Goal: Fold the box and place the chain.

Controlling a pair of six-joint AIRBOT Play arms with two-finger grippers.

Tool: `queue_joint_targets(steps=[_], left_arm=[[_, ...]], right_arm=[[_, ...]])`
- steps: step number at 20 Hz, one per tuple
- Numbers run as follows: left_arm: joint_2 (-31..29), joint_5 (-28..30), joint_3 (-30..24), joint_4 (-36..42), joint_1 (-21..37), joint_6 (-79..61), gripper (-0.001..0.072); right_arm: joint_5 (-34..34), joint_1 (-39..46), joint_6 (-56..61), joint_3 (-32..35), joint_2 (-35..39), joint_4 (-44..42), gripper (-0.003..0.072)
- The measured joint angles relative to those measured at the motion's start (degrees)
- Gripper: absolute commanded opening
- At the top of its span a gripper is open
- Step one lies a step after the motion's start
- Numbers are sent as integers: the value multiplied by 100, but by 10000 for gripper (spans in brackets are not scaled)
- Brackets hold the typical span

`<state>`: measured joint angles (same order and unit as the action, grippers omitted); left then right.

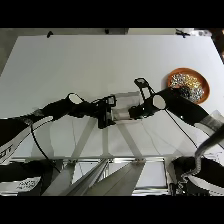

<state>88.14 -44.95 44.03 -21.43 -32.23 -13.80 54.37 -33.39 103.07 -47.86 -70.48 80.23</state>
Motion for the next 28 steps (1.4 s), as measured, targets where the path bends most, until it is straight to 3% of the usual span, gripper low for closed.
queue_joint_targets(steps=[10,13,15,18,21,28], left_arm=[[2,-28,0,-15,-2,-9,366],[2,-31,0,-15,-2,-9,366],[2,-31,0,-15,-2,-9,366],[2,-31,0,-15,-2,-11,366],[2,-31,0,-15,-2,-11,366],[2,-31,0,-15,-2,-9,366]], right_arm=[[538,7,-4,0,396,619,444],[444,7,0,0,391,662,391],[358,7,22,0,337,680,307],[258,7,42,0,212,682,285],[201,7,42,0,142,673,159],[184,7,42,0,105,619,152]])
